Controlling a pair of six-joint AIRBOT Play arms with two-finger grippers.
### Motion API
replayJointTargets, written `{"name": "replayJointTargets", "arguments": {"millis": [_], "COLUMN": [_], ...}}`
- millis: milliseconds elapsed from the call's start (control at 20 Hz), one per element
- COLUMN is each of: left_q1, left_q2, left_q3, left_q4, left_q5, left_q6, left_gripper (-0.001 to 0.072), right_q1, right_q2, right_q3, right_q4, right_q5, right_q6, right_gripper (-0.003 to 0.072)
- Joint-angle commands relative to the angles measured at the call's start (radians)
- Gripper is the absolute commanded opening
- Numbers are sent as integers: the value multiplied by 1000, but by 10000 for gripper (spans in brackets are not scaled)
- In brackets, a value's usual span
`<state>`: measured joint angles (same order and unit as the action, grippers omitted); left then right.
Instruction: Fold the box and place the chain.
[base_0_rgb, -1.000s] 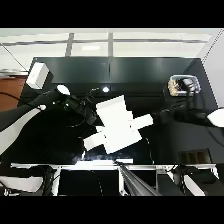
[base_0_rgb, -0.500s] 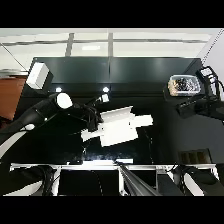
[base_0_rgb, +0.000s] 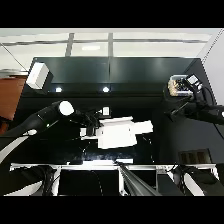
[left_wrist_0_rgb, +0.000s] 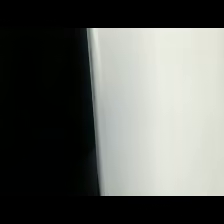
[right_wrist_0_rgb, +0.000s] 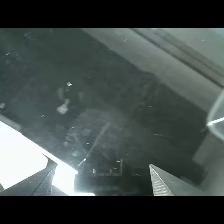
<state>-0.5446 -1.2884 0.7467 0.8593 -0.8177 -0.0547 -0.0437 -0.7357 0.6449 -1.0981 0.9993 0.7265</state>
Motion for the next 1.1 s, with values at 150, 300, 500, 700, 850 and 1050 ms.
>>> {"name": "replayJointTargets", "arguments": {"millis": [150,300,500,700,850,1050], "left_q1": [5,6,7,7,7,7], "left_q2": [-39,-39,-39,-39,-39,-39], "left_q3": [-4,-4,-4,-4,-4,-4], "left_q4": [-47,-50,-50,-49,-49,-49], "left_q5": [-24,-17,-15,7,10,10], "left_q6": [185,166,103,95,73,73], "left_gripper": [31,30,29,30,30,30], "right_q1": [78,183,329,476,538,548], "right_q2": [-16,-19,-48,-117,-161,-169], "right_q3": [-142,-219,-265,-269,-269,-269], "right_q4": [132,148,156,179,202,215], "right_q5": [92,29,-50,-88,-124,-133], "right_q6": [-242,-368,-475,-531,-574,-606], "right_gripper": [712,713,712,712,711,711]}}
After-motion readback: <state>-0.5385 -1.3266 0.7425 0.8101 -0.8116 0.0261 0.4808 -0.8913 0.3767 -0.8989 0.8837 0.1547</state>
